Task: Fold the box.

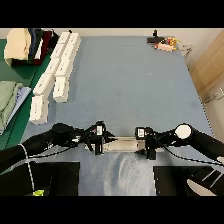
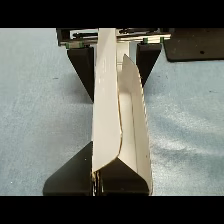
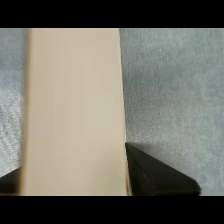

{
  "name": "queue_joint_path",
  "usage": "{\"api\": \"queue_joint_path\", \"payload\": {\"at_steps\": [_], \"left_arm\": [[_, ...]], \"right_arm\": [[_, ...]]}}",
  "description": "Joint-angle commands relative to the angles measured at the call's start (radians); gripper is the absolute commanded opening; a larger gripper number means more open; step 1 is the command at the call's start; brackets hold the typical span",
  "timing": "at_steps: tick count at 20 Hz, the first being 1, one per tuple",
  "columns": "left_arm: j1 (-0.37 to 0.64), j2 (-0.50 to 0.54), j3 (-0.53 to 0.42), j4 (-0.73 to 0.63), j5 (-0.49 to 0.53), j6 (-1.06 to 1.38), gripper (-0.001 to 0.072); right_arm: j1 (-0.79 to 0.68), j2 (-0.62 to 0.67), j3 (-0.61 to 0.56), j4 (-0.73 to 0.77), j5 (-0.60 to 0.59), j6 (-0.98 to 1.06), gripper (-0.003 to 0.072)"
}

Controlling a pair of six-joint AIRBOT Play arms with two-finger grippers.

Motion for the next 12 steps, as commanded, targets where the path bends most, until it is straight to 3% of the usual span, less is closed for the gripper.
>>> {"api": "queue_joint_path", "payload": {"at_steps": [1, 3, 4, 12], "left_arm": [[0.001, 0.001, 0.001, 0.001, 0.0, 0.0, 0.0013], [0.001, 0.001, 0.001, 0.001, 0.0, 0.0, 0.0013], [0.001, 0.001, 0.001, 0.001, 0.0, 0.0, 0.0012], [0.001, 0.001, 0.001, 0.001, 0.0, 0.0, 0.0013]], "right_arm": [[0.0, 0.001, 0.0, 0.0, -0.012, 0.0, 0.0583], [0.0, 0.014, 0.0, 0.0, -0.011, 0.001, 0.0618], [0.0, 0.029, 0.0, 0.001, -0.011, 0.004, 0.0692], [0.0, 0.061, -0.027, 0.0, -0.037, 0.012, 0.0682]]}}
